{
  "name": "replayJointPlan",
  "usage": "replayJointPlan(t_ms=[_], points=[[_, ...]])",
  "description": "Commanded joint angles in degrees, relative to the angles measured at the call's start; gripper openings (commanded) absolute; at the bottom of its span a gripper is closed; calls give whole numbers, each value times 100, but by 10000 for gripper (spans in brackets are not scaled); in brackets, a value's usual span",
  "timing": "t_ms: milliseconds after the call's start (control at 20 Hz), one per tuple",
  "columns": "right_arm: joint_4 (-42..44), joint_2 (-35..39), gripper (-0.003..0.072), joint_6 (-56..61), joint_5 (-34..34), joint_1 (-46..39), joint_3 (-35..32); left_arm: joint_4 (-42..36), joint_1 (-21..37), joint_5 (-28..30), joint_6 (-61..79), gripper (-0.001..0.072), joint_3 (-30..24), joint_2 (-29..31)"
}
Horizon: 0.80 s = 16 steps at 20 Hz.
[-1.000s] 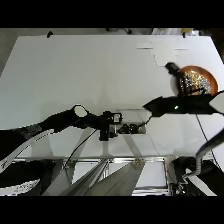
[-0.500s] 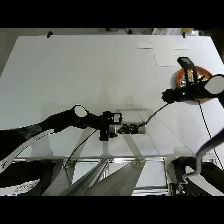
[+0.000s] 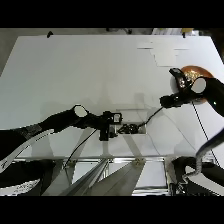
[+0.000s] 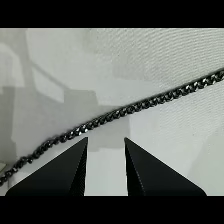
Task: Fold the box and place the chain.
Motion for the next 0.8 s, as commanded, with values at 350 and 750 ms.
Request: replayJointPlan(t_ms=[350, 750], points=[[-63, -48, 266, 173, -719, 42, -479, 2, 2, 2, 2, 210, -2, -2], [-74, -597, 267, 315, -863, 107, -476, 2, 2, 2, 2, 210, -2, -2]])
